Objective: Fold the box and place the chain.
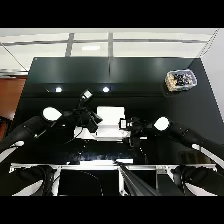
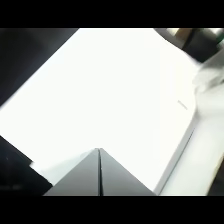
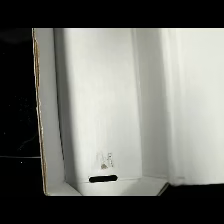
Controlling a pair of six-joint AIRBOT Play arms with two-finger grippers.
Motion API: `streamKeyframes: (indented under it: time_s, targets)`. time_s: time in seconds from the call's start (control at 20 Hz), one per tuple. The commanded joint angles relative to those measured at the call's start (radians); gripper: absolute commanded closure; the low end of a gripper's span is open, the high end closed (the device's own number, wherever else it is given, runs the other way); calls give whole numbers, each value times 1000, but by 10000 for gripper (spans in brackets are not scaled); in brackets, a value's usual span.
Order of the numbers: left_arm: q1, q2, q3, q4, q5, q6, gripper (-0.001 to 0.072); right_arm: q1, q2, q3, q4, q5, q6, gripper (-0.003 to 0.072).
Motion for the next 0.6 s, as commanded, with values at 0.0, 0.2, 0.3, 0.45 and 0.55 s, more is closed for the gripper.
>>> streamKeyframes:
  time_s: [0.0,0.2,0.3,0.45,0.55]
  targets:
    - [-37,-60,0,53,-5,6,682,0,-1,-1,0,1,0,249]
    - [-27,-33,42,175,-66,2,683,0,-1,-1,0,1,0,249]
    - [16,29,74,224,-69,1,683,0,-1,-1,0,1,0,249]
    - [124,153,82,265,-111,-7,682,0,-1,-1,0,1,0,249]
    - [215,220,82,274,-230,-14,682,0,-1,-1,0,1,0,249]
